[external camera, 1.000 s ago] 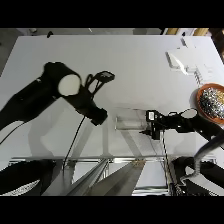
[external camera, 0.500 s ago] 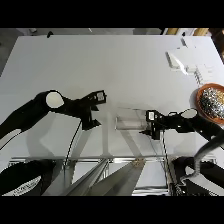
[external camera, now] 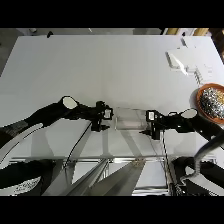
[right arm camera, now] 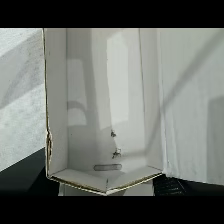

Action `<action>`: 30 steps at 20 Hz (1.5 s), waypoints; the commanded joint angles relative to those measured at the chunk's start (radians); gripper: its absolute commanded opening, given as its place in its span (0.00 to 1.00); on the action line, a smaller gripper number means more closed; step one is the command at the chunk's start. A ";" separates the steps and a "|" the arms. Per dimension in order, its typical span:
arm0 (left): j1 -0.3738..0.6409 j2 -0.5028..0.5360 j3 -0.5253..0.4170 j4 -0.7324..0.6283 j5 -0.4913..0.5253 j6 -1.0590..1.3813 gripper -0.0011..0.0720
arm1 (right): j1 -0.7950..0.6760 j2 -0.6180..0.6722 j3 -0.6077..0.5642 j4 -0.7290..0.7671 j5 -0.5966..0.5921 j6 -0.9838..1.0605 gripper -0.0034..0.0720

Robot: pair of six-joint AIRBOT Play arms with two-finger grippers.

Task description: Fold the box and place the chain.

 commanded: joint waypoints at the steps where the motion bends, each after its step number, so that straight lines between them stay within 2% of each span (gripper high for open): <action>1: -0.024 -0.026 -0.002 -0.072 0.008 0.082 0.96 | 0.000 0.001 0.001 0.000 0.000 0.000 0.60; 4: -0.029 -0.045 -0.002 -0.125 0.008 0.083 0.96 | 0.000 0.001 0.001 0.000 0.000 0.000 0.60; 14: -0.030 -0.079 -0.002 -0.125 -0.081 0.076 0.96 | 0.000 0.001 0.001 0.000 0.000 0.000 0.60; 20: -0.056 -0.095 -0.002 -0.240 -0.039 0.065 0.96 | 0.000 0.001 0.001 0.000 0.000 0.000 0.60; 29: -0.066 -0.118 0.000 -0.244 -0.032 0.064 0.96 | 0.000 0.000 0.001 0.000 0.000 0.000 0.60; 30: -0.066 -0.118 0.000 -0.244 -0.033 0.064 0.89 | 0.000 0.000 0.001 0.000 0.000 0.000 0.60</action>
